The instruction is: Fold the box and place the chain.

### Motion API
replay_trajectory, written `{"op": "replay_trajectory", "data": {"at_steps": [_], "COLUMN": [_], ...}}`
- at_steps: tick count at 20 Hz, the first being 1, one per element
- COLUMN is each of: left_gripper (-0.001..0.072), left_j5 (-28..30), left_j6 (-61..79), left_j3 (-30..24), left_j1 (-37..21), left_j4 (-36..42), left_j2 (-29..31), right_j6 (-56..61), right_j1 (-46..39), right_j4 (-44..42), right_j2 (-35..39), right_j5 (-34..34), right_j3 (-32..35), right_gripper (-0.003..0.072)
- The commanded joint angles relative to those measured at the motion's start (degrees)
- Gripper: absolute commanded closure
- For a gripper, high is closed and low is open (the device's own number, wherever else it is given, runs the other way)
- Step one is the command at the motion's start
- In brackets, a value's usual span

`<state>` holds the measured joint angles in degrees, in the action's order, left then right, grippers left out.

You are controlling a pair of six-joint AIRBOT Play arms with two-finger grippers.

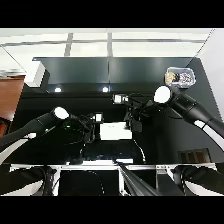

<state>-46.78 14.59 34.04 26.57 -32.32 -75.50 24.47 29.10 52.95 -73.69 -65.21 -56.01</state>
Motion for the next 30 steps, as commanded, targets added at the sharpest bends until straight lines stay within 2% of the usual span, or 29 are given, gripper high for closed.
{"op": "replay_trajectory", "data": {"at_steps": [1,7,9,11,13,18,26,30], "left_gripper": [0.0358,0.0358,0.0358,0.0358,0.0358,0.0358,0.0358,0.0358], "left_j5": [0.0,-0.2,-0.2,-0.2,-0.2,-0.2,-0.2,-0.2], "left_j6": [0.0,0.0,0.0,0.0,0.0,0.0,0.0,0.0], "left_j3": [0.0,0.0,0.0,0.0,0.0,0.0,0.0,0.0], "left_j1": [0.0,0.0,0.0,0.0,0.0,0.0,0.0,0.0], "left_j4": [0.0,0.0,0.0,0.0,0.0,0.0,0.0,0.0], "left_j2": [0.0,0.0,0.0,0.0,0.0,0.0,0.0,0.0], "right_j6": [1.2,6.6,6.0,-2.3,-9.6,-13.0,-12.7,-11.3], "right_j1": [0.0,-4.6,-7.5,-7.6,-5.6,-0.9,1.8,4.4], "right_j4": [-1.4,-3.3,-9.4,-19.6,-23.2,-11.9,-11.8,-6.5], "right_j2": [0.6,8.0,8.1,8.1,8.1,8.1,8.1,7.8], "right_j5": [-0.7,-1.6,0.4,6.2,9.9,12.6,12.3,14.1], "right_j3": [-0.3,-2.1,1.8,9.2,13.9,15.0,13.9,13.9], "right_gripper": [-0.0033,-0.0032,-0.0032,-0.0032,-0.0032,-0.0031,-0.003,-0.0031]}}
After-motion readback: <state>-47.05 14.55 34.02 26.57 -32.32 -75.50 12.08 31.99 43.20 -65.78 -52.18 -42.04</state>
